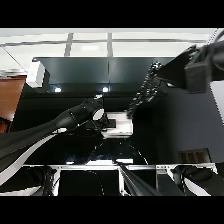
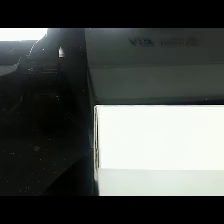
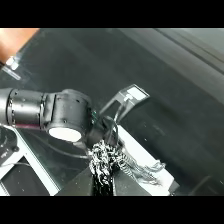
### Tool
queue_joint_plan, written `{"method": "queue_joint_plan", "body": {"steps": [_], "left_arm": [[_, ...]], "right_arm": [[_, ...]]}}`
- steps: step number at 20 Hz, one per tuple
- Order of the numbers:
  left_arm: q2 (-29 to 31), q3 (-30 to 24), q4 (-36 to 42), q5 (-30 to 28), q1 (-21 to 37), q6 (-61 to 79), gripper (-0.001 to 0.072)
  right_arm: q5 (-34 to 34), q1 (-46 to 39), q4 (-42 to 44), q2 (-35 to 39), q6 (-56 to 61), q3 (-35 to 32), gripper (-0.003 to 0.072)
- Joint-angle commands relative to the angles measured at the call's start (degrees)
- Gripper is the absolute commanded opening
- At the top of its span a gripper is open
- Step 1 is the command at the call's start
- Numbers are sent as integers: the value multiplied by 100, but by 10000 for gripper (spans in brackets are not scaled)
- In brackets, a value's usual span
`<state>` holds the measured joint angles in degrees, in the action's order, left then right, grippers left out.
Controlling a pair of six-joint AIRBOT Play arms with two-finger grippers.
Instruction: Fold the box and place the chain.
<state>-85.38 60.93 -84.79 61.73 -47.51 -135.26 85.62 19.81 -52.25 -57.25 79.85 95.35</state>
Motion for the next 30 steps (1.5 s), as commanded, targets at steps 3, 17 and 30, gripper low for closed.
{"method": "queue_joint_plan", "body": {"steps": [3, 17, 30], "left_arm": [[0, 4, 0, 4, 4, 2, 21], [0, 4, 0, 4, 4, 2, 21], [0, 4, 0, 4, 4, 2, 21]], "right_arm": [[-446, 175, 13, -24, -63, -697, 13], [208, -470, -59, 160, -31, -894, 13], [-155, -243, 1449, 157, -450, -1460, 13]]}}
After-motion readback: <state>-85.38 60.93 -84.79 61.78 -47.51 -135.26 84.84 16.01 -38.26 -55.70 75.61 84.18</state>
